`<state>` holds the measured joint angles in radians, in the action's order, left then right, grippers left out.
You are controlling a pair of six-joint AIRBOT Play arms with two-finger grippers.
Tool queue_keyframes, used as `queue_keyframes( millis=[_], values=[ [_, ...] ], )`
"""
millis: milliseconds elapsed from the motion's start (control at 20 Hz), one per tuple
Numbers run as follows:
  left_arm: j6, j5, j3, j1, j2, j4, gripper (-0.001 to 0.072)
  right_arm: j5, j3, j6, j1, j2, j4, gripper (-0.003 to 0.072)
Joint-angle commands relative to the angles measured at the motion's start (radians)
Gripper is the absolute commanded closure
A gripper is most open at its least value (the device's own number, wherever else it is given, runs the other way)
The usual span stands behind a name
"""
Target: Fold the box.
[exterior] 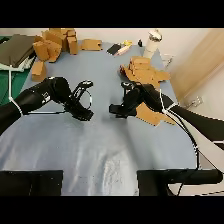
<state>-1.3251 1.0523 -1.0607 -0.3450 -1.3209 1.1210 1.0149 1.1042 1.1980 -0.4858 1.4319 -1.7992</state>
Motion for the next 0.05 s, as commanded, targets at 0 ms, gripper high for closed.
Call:
queue_keyframes(
  millis=[0],
  values=[
    [-0.003, -0.005, 0.004, -0.005, 0.001, -0.004, 0.0696, 0.003, 0.002, 0.005, 0.0, 0.002, -0.004, 0.0682]
  ],
)
